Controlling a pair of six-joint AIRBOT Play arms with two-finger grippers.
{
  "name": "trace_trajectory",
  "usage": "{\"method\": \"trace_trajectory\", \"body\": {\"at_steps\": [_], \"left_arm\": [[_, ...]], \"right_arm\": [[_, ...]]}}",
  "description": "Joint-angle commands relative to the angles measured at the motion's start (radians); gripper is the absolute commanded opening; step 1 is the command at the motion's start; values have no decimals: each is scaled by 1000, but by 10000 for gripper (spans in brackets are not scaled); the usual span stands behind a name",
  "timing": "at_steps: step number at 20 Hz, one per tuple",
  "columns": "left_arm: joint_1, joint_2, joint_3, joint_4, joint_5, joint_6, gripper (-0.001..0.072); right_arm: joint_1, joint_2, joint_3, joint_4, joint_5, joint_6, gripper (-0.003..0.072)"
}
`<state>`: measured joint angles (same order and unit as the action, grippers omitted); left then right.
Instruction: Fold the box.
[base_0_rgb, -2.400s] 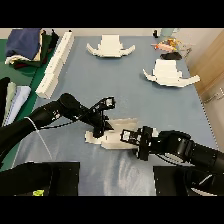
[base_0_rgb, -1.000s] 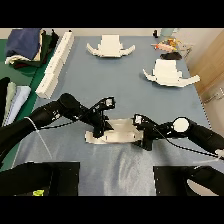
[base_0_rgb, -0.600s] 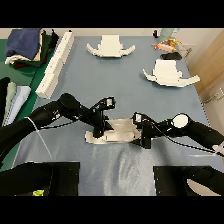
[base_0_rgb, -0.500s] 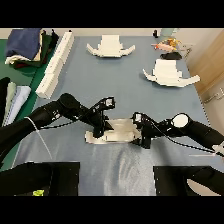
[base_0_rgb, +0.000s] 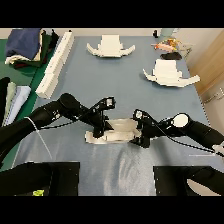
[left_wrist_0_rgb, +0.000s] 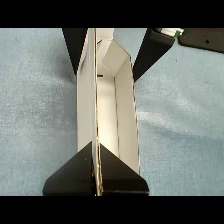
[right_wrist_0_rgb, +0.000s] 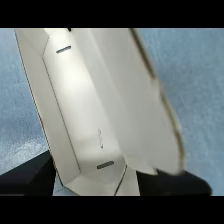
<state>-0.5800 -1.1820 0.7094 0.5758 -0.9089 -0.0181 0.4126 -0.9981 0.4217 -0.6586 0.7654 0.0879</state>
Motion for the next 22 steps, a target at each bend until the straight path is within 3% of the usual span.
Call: {"method": "trace_trajectory", "body": {"at_steps": [1, 8, 14, 15, 18, 19, 21, 22], "left_arm": [[0, 1, 0, 0, 0, 0, 15], [0, 1, 0, 0, 0, 0, 15], [0, 1, 0, 0, 0, 0, 15], [0, 1, 0, 0, 0, 0, 15], [0, 1, 0, 0, 0, 0, 15], [0, 1, 0, 0, 0, 0, 15], [0, 1, 0, 0, 0, 0, 15], [0, 1, 0, 0, 0, 0, 15]], "right_arm": [[1, 0, 0, 0, 5, -124, 704], [-1, -80, 0, 85, 5, -379, 703], [-8, -87, -7, 73, 13, -383, 680], [-8, -87, -8, 71, 14, -381, 639], [-8, -86, -14, 72, 20, -373, 630], [-8, -85, -16, 71, 20, -373, 577], [-10, -85, -22, 70, 19, -368, 552], [-11, -85, -22, 70, 18, -368, 466]]}}
